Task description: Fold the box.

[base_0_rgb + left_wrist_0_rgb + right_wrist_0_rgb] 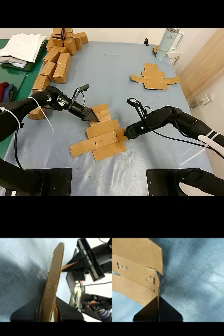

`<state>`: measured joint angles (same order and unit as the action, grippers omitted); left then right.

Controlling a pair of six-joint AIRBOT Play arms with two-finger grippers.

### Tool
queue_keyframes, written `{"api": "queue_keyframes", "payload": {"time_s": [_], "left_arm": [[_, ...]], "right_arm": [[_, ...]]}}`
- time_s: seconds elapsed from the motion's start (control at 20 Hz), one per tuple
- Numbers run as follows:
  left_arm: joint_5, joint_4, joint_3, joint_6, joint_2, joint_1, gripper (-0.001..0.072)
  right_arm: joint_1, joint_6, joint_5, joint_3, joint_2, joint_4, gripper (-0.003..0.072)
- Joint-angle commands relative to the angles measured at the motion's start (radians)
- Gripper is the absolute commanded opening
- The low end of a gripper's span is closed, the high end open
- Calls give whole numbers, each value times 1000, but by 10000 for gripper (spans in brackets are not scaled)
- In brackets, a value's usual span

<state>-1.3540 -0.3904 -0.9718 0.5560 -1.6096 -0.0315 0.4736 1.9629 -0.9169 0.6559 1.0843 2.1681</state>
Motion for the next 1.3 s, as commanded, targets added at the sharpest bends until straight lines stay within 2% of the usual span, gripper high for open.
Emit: {"api": "queue_keyframes", "payload": {"time_s": [0.0,0.1,0.15,0.2,0.25,0.35,0.4,0.45,0.5,0.55,0.65,0.8,0.9,0.95,1.0,1.05,1.15,1.25], "left_arm": [[-33,-4,0,-2,-13,0,235],[-35,-22,0,-2,-14,0,215],[-34,-23,-1,-7,-14,0,77],[-32,-23,-2,-11,-14,0,43],[-25,-21,-4,-14,-14,0,15],[-16,-14,-11,-13,-13,0,14],[-18,-6,-11,-8,-13,-1,14],[-4,2,-11,8,-13,-5,14],[18,11,-11,20,-13,-12,14],[40,13,-17,-9,-13,-20,13],[62,10,-34,-107,-8,-48,10],[201,1,-35,-168,67,-130,10],[263,0,-34,-220,132,-193,10],[291,-1,-34,-252,162,-223,10],[326,-10,-34,-309,190,-252,9],[384,-44,-34,-353,217,-285,10],[457,-123,-34,-399,249,-345,10],[457,-210,-26,-406,250,-392,10]], "right_arm": [[0,-3,1,-1,-1,-11,4],[0,-3,1,-1,-1,-11,5],[0,-3,1,-1,-1,-11,5],[0,-3,1,-1,-1,-11,5],[0,-3,1,-1,-1,-10,5],[0,-4,1,-1,-1,-10,28],[0,-11,2,-1,-1,-10,95],[0,-21,8,-1,-1,-11,208],[-1,-43,28,-1,-1,-30,244],[-6,-96,62,0,-1,-74,244],[-50,-319,134,24,-1,-253,244],[-176,-601,126,105,-1,-533,244],[-263,-681,104,143,-1,-594,457],[-302,-694,92,151,-1,-587,417],[-324,-698,78,152,-1,-562,248],[-330,-698,71,152,-1,-547,143],[-328,-698,71,152,-1,-513,139],[-328,-698,78,152,-1,-467,140]]}}
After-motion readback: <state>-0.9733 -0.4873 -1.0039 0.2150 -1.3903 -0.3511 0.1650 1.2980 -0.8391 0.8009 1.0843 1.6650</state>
